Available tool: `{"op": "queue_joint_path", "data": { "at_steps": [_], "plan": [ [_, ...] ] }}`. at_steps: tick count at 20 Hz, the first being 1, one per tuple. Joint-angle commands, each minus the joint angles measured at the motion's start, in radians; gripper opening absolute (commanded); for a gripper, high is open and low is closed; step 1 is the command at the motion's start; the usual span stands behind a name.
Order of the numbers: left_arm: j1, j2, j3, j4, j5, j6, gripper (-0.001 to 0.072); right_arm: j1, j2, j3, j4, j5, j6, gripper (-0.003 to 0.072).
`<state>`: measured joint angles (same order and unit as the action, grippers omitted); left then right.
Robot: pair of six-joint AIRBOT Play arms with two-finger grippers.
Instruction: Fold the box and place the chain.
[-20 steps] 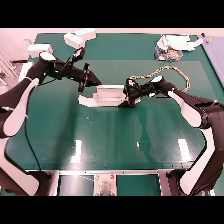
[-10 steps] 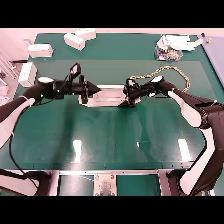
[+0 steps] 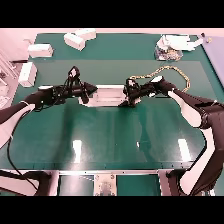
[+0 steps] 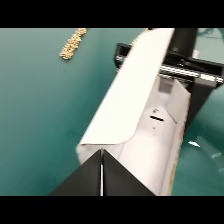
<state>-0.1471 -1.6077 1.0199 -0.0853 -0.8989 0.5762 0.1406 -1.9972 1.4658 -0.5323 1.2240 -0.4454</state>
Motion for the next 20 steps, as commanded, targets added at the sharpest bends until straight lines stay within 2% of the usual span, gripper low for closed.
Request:
{"op": "queue_joint_path", "data": {
  "at_steps": [1, 5, 10, 13, 20],
  "plan": [
    [0.000, -0.015, 0.024, -0.047, 0.033, 0.001, 0.0009, 0.000, 0.000, 0.000, 0.000, 0.000, 0.000, 0.0591],
    [0.000, -0.082, 0.080, -0.051, -0.026, 0.001, 0.0009, 0.000, 0.000, 0.000, 0.000, 0.000, 0.000, 0.0591],
    [0.000, -0.141, 0.156, -0.047, 0.002, 0.006, 0.0009, 0.000, 0.000, 0.000, 0.000, 0.001, 0.000, 0.0591],
    [0.000, -0.178, 0.194, -0.026, 0.061, -0.004, 0.0009, 0.000, 0.000, 0.000, 0.000, 0.000, 0.000, 0.0591],
    [0.000, -0.220, 0.200, 0.110, 0.069, -0.064, 0.0010, 0.000, 0.000, 0.000, 0.000, 0.000, 0.000, 0.0591]
  ]
}}
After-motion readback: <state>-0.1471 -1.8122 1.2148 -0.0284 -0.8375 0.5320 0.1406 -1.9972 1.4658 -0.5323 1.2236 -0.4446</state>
